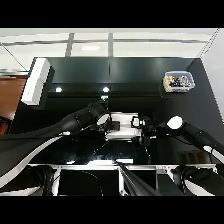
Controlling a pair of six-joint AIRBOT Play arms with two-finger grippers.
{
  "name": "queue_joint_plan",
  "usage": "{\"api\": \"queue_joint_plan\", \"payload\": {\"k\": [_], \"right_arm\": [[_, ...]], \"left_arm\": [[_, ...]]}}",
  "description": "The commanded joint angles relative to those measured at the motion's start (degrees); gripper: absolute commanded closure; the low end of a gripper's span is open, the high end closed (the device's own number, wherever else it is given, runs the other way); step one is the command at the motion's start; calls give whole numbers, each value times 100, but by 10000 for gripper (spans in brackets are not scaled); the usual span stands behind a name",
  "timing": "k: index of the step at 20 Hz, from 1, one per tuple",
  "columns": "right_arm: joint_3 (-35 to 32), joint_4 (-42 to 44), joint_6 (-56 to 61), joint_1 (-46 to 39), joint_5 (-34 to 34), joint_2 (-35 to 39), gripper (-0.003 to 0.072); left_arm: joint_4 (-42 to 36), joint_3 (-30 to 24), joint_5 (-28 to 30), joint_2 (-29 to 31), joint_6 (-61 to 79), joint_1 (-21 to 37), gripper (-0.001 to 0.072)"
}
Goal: Fold the box and place the chain.
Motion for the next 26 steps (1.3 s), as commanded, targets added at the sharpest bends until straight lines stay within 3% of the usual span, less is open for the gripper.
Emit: {"api": "queue_joint_plan", "payload": {"k": [1,4,5,6,8,11,12,13,14,15,19,20,21,22,26], "right_arm": [[4,-4,-4,0,-2,4,617],[4,-4,-4,0,-2,2,617],[4,-7,-4,0,-2,4,617],[4,-4,-4,0,-2,4,617],[4,-7,-4,0,-2,2,617],[4,-7,-4,0,-2,2,617],[4,-4,-7,0,-2,4,617],[4,-7,-7,0,-2,4,617],[4,-9,-7,0,-2,4,617],[4,-11,-7,0,-2,4,617],[4,-13,-7,0,-33,4,615],[7,-4,4,0,-79,4,497],[9,-4,142,0,-140,11,215],[11,-11,249,0,-170,44,59],[31,-643,938,-7,74,697,59]], "left_arm": [[-111,2,103,-7,7,-20,684],[-111,7,105,-7,4,-26,653],[-111,26,76,-7,4,-26,468],[-109,70,-20,-7,2,-22,349],[-61,140,-131,-7,4,-22,348],[-57,142,-142,-26,-28,-24,362],[-92,142,-162,-37,-107,-24,443],[-96,142,-157,-42,-122,-26,582],[-96,142,-160,-44,-105,-26,655],[-90,142,-160,-44,-79,-24,683],[-90,142,-175,-44,24,-24,684],[-90,142,-184,-44,22,-24,684],[-92,144,-181,-44,22,-24,684],[-92,144,-186,-42,22,-24,684],[-7,149,-317,-42,24,-13,684]]}}
